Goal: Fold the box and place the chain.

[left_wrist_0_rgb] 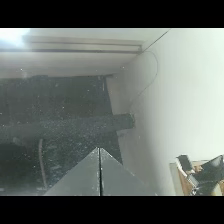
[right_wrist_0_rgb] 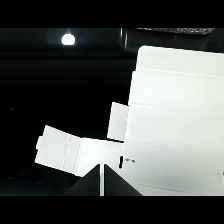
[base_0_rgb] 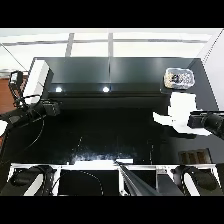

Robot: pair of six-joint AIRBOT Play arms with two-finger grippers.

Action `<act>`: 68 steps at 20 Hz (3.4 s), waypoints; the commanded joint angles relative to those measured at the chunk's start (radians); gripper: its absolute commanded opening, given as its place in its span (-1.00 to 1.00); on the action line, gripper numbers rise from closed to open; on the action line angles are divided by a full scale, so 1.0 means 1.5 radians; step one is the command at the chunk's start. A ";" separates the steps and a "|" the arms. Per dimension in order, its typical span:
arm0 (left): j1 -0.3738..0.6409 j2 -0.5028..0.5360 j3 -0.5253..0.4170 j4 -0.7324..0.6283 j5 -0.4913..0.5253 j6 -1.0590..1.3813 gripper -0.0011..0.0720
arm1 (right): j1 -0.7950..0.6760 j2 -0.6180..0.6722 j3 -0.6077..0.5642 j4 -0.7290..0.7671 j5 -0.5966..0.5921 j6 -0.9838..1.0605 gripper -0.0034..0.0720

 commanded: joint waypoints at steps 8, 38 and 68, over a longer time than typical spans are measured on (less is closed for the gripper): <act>0.001 0.000 0.000 -0.028 0.054 0.000 -0.88 | 0.000 0.000 -0.001 0.009 -0.144 -0.027 -0.80; -0.002 -0.076 0.000 -0.115 0.050 -0.003 0.95 | -0.693 -0.863 0.370 0.347 0.293 -0.355 0.97; -0.002 -0.076 0.000 -0.115 0.050 -0.003 0.95 | -0.631 -0.848 0.376 0.310 0.337 -0.292 -0.02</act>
